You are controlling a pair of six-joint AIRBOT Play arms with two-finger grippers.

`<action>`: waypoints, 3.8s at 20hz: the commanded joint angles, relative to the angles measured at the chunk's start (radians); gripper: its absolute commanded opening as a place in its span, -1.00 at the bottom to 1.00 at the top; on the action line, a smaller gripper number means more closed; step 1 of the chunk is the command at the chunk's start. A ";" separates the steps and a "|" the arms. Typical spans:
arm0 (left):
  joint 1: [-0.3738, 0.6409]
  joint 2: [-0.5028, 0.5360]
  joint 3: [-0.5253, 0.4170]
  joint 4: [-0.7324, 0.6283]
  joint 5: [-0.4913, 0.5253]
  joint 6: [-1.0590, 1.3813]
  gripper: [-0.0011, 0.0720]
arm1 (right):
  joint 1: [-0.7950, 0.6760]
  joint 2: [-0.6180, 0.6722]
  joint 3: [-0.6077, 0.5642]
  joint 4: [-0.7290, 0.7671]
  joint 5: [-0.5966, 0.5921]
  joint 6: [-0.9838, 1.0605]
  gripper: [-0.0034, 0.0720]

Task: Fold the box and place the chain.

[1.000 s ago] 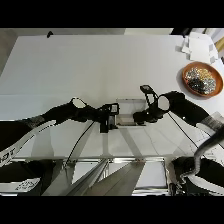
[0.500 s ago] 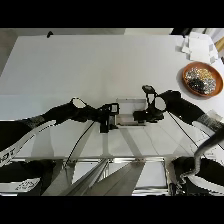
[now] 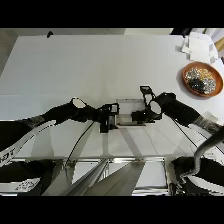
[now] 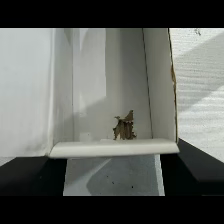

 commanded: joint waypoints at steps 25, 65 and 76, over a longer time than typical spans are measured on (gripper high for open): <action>0.001 0.001 0.000 0.000 0.000 0.000 -0.60 | 0.048 -0.003 0.000 -0.039 0.019 0.025 0.09; 0.001 0.001 0.000 0.000 0.000 0.000 -0.60 | 0.005 0.009 -0.047 -0.063 -0.012 0.024 -0.60; 0.001 0.001 0.000 0.000 0.000 0.000 -0.60 | 0.005 0.011 -0.047 -0.065 -0.016 -0.018 -0.43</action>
